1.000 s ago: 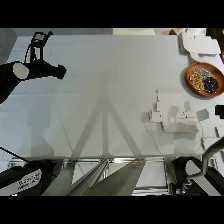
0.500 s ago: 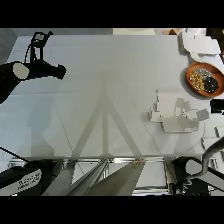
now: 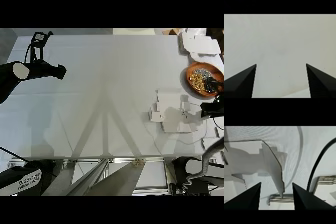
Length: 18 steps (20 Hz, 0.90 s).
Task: Fold the box and place the chain.
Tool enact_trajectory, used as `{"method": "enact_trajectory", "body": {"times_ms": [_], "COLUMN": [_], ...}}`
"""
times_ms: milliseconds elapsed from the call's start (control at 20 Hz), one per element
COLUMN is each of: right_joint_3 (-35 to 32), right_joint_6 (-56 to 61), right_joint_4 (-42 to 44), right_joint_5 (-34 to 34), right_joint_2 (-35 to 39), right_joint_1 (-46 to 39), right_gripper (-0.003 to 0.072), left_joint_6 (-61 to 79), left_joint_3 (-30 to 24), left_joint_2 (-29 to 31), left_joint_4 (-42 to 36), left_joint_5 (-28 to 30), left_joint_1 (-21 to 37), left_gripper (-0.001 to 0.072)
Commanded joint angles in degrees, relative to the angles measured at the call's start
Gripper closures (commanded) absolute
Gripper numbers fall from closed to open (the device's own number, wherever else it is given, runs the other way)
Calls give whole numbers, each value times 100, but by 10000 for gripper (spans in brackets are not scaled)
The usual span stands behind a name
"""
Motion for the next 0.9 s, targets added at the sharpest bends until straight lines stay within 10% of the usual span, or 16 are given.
{"method": "enact_trajectory", "body": {"times_ms": [0,450,850], "right_joint_3": [4,4,4], "right_joint_6": [-109,-184,-234], "right_joint_4": [151,546,721], "right_joint_5": [-109,-212,214], "right_joint_2": [-243,-256,-251], "right_joint_1": [-4,-4,-2], "right_gripper": [323,672,669], "left_joint_6": [0,0,0], "left_joint_3": [-2,-2,-2], "left_joint_2": [2,0,2], "left_joint_4": [2,4,2], "left_joint_5": [2,2,2], "left_joint_1": [-4,-4,-4], "left_gripper": [16,16,16]}}
